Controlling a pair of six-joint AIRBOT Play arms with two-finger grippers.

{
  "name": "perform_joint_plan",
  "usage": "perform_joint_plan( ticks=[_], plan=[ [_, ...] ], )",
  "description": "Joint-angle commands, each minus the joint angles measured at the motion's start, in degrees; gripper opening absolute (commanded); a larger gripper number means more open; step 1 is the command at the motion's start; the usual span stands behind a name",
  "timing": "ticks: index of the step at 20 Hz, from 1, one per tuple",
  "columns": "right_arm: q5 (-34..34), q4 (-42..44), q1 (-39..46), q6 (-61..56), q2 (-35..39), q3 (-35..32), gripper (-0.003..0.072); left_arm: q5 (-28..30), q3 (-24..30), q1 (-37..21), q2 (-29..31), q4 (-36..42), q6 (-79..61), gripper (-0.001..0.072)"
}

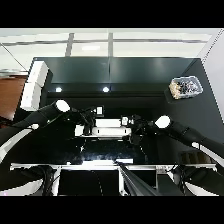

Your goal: Fold the box and place the chain.

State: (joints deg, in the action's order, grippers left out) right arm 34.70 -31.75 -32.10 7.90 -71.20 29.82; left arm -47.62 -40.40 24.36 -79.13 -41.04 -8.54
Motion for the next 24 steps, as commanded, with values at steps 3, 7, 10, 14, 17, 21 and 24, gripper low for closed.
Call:
perform_joint_plan(
  ticks=[3,7,10,14,17,21,24],
  plan=[
    [-0.04,-0.13,-0.07,0.0,-0.04,0.04,0.0522,-0.5,-0.02,0.0,0.02,-0.04,0.0,0.003],
    [-0.04,-0.13,-0.07,0.0,-0.04,0.04,0.0522,-0.66,-0.13,0.0,0.07,-0.07,0.02,0.0198],
    [-0.04,-0.13,-0.07,0.0,-0.04,0.04,0.0521,-0.68,-1.01,-0.24,0.85,-0.33,0.02,0.0312],
    [-0.04,-0.13,-0.07,0.0,-0.04,0.04,0.0521,-1.22,-1.55,-2.36,4.04,-1.77,5.18,0.0688],
    [-0.04,-0.09,-0.07,-0.02,-0.04,0.04,0.0522,-4.55,-1.55,-5.7,7.85,-6.4,12.17,0.0688],
    [-0.07,-0.09,-0.07,0.0,-0.04,0.04,0.0522,-11.82,-1.55,-12.17,14.29,-10.32,25.66,0.065],
    [-0.07,-0.09,-0.07,0.0,-0.04,0.04,0.0522,-21.86,-1.57,-15.76,16.26,-12.2,34.23,0.0029]
  ],
)
